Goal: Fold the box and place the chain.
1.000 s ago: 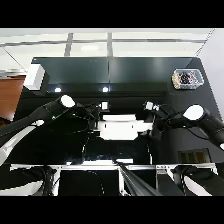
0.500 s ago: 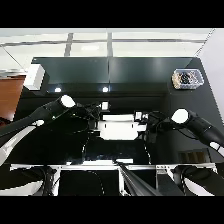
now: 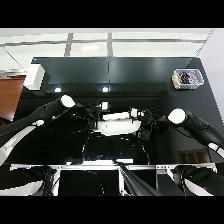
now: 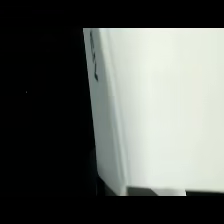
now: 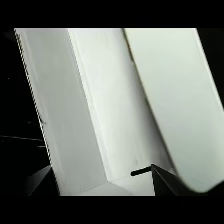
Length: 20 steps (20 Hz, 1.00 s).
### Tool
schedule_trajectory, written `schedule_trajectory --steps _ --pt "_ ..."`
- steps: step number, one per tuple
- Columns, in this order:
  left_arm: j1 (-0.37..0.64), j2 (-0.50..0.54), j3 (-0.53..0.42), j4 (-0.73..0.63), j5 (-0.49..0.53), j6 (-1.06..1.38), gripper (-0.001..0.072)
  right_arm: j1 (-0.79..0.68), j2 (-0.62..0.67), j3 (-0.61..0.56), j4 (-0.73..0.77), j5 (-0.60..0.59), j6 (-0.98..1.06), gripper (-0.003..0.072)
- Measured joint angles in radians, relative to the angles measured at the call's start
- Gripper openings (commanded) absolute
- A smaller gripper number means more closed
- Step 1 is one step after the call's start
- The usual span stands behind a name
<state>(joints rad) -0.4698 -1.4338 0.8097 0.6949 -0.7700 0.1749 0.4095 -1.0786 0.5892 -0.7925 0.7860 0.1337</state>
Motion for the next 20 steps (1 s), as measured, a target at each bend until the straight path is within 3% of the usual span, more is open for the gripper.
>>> schedule_trajectory --steps 8,20 --pt "0.000 0.000 0.000 0.003 -0.007 0.000 0.0031 0.001 0.024 0.036 -0.088 -0.010 0.001 0.0705" --pt "0.000 0.001 0.040 0.043 -0.108 -0.005 0.0031 0.001 0.026 0.048 -0.098 -0.006 -0.011 0.0705"
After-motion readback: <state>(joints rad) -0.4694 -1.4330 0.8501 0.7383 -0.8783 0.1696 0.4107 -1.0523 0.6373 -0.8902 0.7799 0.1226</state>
